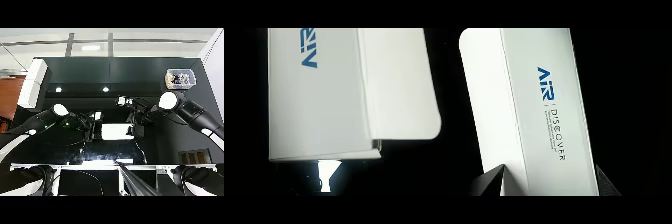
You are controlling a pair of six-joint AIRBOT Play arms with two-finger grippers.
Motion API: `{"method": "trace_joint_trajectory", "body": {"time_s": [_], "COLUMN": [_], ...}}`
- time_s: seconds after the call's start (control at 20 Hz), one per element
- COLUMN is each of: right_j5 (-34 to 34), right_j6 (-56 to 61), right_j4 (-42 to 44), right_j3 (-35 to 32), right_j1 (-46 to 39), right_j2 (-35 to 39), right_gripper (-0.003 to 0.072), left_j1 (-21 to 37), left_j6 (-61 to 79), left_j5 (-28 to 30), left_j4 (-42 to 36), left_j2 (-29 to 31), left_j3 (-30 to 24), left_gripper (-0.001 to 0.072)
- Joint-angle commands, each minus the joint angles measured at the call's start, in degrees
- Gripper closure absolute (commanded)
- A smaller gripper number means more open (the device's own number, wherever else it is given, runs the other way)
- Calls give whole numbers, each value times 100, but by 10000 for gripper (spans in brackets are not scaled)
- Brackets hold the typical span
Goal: Fold the box and place the chain.
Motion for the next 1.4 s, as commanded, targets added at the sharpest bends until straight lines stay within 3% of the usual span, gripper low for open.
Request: {"method": "trace_joint_trajectory", "body": {"time_s": [0.0,1.0,1.1,1.15,1.2,1.25,1.3,1.35], "right_j5": [-87,-98,-105,-118,-107,-87,-87,-87], "right_j6": [-472,-614,-608,-586,-577,-577,-575,-575], "right_j4": [284,-247,-249,-254,-251,-251,-245,-243], "right_j3": [-2,-4,-4,-4,-4,-4,-4,-4], "right_j1": [7,382,382,382,382,382,382,382], "right_j2": [-13,-149,-149,-149,-149,-149,-149,-149], "right_gripper": [-22,-11,27,89,289,349,351,438], "left_j1": [-2,-2,-2,-2,-2,-2,-2,-2], "left_j6": [4,2,2,2,2,2,2,2], "left_j5": [0,0,0,0,0,0,0,0], "left_j4": [0,0,0,0,-2,0,0,0], "left_j2": [-2,-2,-2,-2,-2,-2,-2,-2], "left_j3": [2,2,2,2,2,2,2,2], "left_gripper": [198,198,198,198,198,198,198,198]}}
